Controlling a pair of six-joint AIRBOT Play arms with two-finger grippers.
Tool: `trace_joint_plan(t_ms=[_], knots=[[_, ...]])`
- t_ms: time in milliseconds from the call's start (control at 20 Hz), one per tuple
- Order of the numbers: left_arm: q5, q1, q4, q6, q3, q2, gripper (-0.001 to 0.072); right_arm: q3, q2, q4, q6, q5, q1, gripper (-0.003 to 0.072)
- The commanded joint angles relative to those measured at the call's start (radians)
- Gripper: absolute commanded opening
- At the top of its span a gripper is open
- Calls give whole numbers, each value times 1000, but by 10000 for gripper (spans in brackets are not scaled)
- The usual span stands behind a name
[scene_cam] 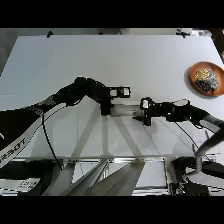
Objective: Fold the box and place the chain.
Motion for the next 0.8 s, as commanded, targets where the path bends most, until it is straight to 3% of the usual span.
trace_joint_plan(t_ms=[0, 750], knots=[[0, 0, 0, 0, 1, 0, 16, 0, 0, 0, 1, 2, 0, 502], [-14, 0, 0, 31, 1, 0, 16, 0, 0, 0, 1, 2, 0, 502]])
